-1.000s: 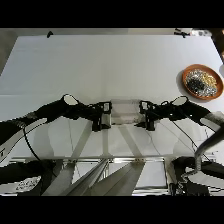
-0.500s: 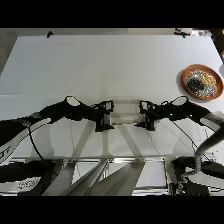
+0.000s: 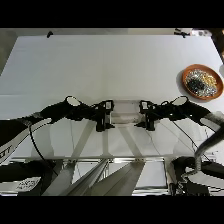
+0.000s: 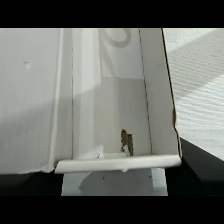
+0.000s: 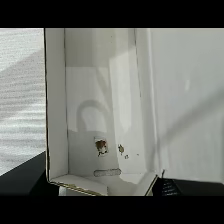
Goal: Fold the box and place the chain.
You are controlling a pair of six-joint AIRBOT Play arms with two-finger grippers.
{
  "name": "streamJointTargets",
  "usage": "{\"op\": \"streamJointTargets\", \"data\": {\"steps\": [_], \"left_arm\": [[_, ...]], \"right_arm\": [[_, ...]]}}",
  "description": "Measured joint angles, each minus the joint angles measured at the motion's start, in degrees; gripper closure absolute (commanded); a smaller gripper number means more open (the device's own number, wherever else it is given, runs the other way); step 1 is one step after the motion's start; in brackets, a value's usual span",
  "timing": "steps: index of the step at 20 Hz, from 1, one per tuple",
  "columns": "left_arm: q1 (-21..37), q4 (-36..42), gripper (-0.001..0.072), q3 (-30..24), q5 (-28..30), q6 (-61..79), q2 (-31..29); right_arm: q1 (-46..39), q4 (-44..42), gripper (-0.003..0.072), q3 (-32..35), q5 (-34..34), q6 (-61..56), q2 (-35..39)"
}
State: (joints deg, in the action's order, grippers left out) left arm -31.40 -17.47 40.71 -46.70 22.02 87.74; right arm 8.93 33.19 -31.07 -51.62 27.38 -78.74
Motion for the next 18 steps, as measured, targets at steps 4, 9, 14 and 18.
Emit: {"op": "streamJointTargets", "data": {"steps": [4,9,14,18], "left_arm": [[0.0,-0.15,0.0314,0.0,0.09,0.0,0.0],[0.0,-0.37,0.0315,-0.02,0.15,-0.07,0.0],[0.0,-0.48,0.0315,0.0,0.15,-0.37,0.0],[0.0,-0.5,0.0315,0.0,0.07,-0.55,0.0]], "right_arm": [[0.0,0.0,0.0243,0.0,0.0,0.0,0.0],[0.0,0.0,0.0243,0.0,0.0,0.04,0.0],[0.0,0.0,0.0243,0.0,0.0,0.07,0.0],[0.0,0.0,0.0243,0.0,0.0,0.07,0.0]]}}
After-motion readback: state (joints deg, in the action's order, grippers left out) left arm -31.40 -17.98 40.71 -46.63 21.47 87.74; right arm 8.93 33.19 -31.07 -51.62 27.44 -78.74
